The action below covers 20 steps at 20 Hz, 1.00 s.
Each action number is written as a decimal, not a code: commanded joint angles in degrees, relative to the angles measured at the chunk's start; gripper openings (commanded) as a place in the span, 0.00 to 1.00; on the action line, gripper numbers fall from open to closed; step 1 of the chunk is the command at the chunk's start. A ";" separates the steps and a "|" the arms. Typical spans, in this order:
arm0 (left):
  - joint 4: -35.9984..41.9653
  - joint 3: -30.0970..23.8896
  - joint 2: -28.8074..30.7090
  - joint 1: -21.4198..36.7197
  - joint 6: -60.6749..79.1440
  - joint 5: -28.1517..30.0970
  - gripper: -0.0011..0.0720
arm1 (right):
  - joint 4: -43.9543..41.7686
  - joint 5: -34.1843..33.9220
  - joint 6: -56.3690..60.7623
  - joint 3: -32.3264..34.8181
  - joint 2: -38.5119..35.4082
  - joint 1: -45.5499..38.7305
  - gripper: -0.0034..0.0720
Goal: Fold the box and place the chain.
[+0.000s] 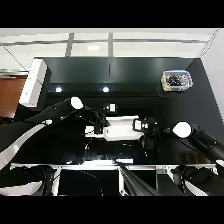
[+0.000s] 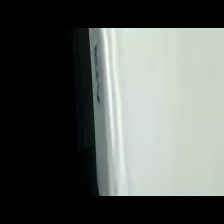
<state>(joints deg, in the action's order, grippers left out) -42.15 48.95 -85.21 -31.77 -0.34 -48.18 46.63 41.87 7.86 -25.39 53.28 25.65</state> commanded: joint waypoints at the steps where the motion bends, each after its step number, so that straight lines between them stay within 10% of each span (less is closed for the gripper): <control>1: 0.17 0.02 0.00 -0.04 0.02 -0.07 0.05 | 1.66 0.50 1.64 -1.88 -0.46 -1.27 0.90; 20: -0.92 0.04 0.02 -0.04 0.15 -0.26 0.05 | -9.07 0.94 -9.84 -2.56 0.52 -5.66 0.89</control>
<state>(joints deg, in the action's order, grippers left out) -42.87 48.95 -85.21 -31.77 -0.21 -48.49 41.76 41.36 1.98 -27.88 53.17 20.97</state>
